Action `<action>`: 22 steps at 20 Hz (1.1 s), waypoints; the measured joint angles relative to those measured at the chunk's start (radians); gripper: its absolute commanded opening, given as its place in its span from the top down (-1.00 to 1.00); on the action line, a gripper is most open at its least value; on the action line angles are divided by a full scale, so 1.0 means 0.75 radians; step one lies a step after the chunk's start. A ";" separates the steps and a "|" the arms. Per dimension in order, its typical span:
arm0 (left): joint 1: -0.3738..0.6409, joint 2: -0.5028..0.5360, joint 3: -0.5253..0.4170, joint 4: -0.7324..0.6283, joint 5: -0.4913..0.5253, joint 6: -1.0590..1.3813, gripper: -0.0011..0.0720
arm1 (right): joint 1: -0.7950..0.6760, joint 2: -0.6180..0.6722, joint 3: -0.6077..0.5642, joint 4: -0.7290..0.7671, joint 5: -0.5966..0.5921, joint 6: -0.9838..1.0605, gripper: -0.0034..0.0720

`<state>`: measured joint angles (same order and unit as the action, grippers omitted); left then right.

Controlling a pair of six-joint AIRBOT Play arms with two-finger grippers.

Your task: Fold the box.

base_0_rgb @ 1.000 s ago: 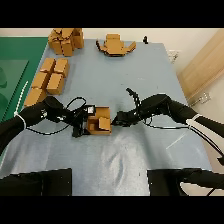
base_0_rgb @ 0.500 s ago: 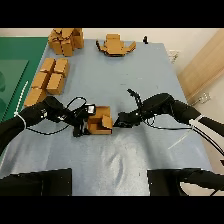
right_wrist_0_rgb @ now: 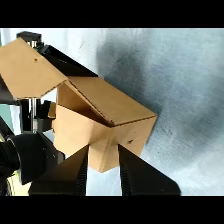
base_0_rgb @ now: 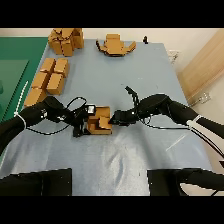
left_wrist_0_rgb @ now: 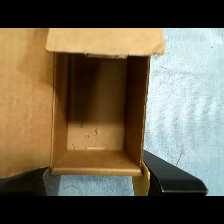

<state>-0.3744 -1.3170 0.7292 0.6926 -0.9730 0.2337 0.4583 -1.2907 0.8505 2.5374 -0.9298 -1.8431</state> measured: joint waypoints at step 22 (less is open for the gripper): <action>0.000 -0.001 0.000 -0.009 -0.006 -0.024 0.17 | 0.352 -0.284 0.468 -0.894 -0.214 1.093 -0.30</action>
<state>-0.3744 -1.3174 0.7292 0.6857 -0.9771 0.2157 0.7227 -1.5036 1.2015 1.8671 -1.0904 -1.0233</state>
